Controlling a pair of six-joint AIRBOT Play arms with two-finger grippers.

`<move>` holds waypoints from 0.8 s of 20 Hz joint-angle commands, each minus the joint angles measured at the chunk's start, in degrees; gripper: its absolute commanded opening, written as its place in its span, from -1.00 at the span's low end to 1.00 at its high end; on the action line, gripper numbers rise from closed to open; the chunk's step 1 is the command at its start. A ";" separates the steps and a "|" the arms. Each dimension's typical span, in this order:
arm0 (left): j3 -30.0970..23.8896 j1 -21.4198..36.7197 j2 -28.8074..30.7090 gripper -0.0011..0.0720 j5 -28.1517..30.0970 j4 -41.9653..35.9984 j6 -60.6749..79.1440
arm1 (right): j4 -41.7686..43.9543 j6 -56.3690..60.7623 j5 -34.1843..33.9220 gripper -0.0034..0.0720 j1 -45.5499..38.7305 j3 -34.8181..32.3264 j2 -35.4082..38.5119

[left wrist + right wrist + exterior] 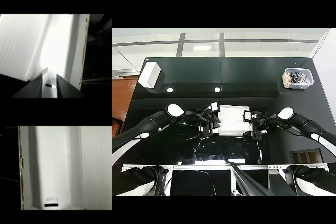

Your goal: Fold the box and place the chain.

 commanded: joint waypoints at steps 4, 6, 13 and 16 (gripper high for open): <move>0.42 -0.39 -2.01 -0.43 0.02 1.03 1.11 | 0.00 -0.07 0.11 -0.57 0.00 -0.04 -0.04; 0.42 -0.39 -2.01 -0.90 0.11 1.62 1.09 | 0.00 -0.07 0.11 -0.57 0.00 -0.04 -0.04; 0.42 -1.81 -1.95 0.13 -2.19 2.01 1.09 | 0.00 -0.07 0.11 -0.57 0.00 -0.04 -0.04; 0.42 -1.81 -0.46 -0.53 -2.43 3.78 0.98 | 0.00 -0.07 0.11 -0.57 0.00 -0.04 -0.04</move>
